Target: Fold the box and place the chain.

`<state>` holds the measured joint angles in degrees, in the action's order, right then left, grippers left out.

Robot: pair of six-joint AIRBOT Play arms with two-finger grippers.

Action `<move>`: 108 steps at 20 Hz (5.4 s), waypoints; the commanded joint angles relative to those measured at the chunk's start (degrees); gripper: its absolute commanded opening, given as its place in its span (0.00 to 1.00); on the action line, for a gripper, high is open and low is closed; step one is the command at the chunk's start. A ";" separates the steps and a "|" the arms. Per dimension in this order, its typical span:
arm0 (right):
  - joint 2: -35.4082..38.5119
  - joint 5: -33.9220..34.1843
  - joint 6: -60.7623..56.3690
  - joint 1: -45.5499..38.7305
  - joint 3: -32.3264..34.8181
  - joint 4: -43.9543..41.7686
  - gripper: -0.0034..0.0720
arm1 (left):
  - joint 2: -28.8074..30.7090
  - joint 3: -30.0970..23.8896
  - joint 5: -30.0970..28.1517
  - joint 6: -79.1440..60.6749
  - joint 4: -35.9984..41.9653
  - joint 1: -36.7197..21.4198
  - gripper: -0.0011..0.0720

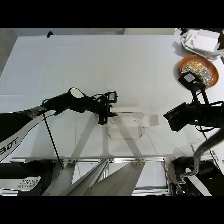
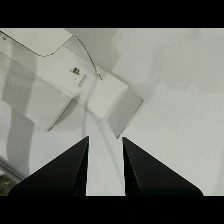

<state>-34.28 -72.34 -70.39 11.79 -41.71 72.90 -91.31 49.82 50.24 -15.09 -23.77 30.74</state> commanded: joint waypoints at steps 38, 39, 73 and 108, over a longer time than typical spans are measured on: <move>-0.07 0.07 3.45 0.00 0.00 -0.02 0.33 | -1.53 2.10 0.42 3.78 -1.16 0.04 0.03; -0.07 0.09 3.85 0.00 0.00 0.00 0.33 | -1.53 2.10 0.50 3.78 -1.16 0.04 0.03; -9.86 46.53 59.93 22.18 29.59 -11.93 0.95 | -1.46 2.10 0.81 3.78 -1.16 0.04 0.03; -15.82 35.69 80.21 4.26 23.41 -31.80 0.95 | -1.46 2.10 0.83 3.78 -1.14 0.04 0.03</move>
<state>-47.57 -36.51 7.81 16.19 -18.17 41.95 -92.82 51.92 51.07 -11.31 -24.91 30.76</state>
